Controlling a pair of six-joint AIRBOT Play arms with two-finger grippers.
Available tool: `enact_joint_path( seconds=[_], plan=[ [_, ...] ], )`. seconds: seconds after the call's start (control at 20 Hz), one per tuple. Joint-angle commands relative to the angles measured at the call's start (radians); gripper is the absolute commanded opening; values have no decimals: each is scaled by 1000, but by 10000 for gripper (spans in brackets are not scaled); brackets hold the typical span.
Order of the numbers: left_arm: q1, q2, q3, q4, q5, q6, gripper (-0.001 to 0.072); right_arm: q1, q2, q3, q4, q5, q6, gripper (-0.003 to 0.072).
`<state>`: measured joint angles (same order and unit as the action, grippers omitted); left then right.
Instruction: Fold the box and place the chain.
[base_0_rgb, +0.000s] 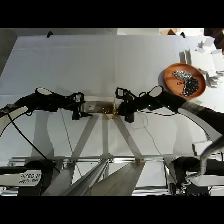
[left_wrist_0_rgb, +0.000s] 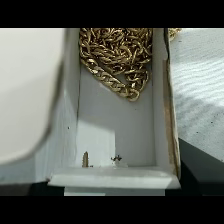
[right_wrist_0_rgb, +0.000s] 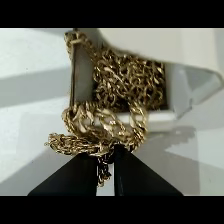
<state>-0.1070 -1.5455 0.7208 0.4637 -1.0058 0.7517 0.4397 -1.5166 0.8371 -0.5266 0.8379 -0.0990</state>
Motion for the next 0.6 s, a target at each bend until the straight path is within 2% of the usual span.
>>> enact_joint_path(
  seconds=[0.0, 0.35, 0.45, 0.55],
  plan=[
    [0, 1, 0, 0, 0, 0, 341, 1, 47, 0, -90, -6, 106, 9],
    [0, 1, 0, 0, 0, 0, 341, 1, 183, 7, -55, 107, 244, 9],
    [0, 1, 0, 0, 0, 0, 341, 1, 193, 20, 48, 123, 253, 9],
    [0, 1, 0, 0, 0, 0, 341, 2, 193, 34, 219, 105, 251, 9]
  ],
)
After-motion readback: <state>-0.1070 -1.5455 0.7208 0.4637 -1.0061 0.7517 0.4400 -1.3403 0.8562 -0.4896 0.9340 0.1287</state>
